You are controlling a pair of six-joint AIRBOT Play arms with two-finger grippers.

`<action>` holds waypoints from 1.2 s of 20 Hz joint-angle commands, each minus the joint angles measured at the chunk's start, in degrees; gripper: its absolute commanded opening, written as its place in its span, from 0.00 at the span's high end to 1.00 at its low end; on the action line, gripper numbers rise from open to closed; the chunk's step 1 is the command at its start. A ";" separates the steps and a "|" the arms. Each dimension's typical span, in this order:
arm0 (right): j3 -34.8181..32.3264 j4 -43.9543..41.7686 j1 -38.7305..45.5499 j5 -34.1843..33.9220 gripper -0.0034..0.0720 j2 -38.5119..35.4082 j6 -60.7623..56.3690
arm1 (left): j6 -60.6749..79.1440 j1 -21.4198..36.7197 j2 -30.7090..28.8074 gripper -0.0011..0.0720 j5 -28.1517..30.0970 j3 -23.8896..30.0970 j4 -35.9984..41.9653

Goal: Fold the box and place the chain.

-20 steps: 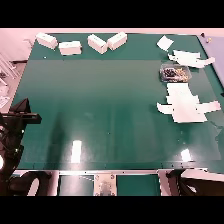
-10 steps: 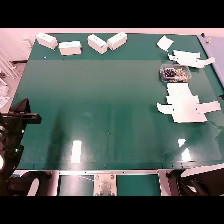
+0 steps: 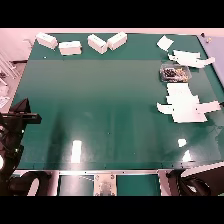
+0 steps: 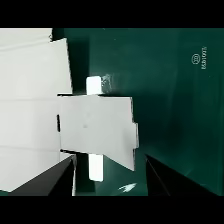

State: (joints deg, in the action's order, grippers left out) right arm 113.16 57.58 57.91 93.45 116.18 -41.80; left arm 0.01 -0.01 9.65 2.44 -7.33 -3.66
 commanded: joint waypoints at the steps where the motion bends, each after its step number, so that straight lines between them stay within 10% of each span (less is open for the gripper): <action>1: 1.44 0.96 0.04 -0.83 0.27 1.55 1.53 | 0.00 0.00 0.00 0.95 0.00 -0.02 -0.02; 17: 1.42 -3.58 -3.56 8.07 0.29 8.33 1.55 | 0.00 0.00 0.00 0.95 -0.04 -0.02 -0.02; 24: 1.25 -4.92 -4.04 8.20 0.51 10.34 1.55 | 0.00 0.00 0.00 0.95 -0.02 -0.02 -0.02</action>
